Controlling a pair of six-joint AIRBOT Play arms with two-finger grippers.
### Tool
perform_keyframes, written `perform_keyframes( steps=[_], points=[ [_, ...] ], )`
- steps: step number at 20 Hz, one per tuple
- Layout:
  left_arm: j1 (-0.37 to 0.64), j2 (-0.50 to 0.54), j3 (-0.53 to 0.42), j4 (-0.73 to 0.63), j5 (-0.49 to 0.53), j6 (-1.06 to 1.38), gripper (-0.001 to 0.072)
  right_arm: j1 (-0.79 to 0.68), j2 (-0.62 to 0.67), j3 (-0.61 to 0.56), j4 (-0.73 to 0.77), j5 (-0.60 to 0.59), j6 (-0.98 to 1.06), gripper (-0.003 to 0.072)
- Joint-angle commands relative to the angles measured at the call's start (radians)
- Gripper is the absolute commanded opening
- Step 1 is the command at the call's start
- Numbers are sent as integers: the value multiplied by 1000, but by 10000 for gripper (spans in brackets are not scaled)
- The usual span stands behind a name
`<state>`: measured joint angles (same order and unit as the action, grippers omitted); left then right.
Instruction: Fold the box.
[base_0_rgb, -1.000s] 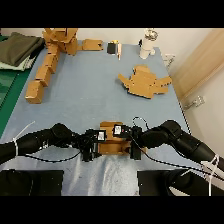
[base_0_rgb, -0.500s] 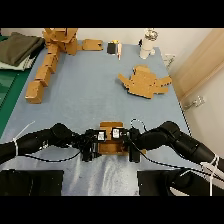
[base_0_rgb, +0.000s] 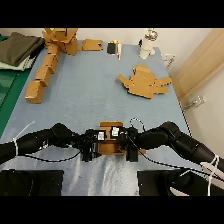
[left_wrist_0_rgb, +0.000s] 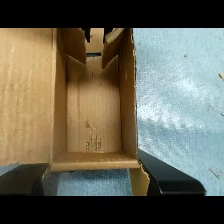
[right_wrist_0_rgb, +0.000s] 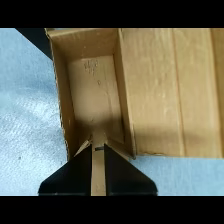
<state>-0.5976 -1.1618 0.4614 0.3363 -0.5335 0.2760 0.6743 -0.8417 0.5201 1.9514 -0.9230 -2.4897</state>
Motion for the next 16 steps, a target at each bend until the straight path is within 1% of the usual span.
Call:
perform_keyframes(
  steps=[1,2,13,16],
  points=[
    [0,0,1,0,0,0,454,1,-1,-2,23,3,-17,258],
    [0,0,1,0,0,0,454,1,-1,-2,28,2,-17,433],
    [0,0,1,0,0,0,454,1,-1,-2,27,-2,-15,441],
    [0,0,1,0,0,0,454,0,2,-1,1,-17,74,438]
  ],
)
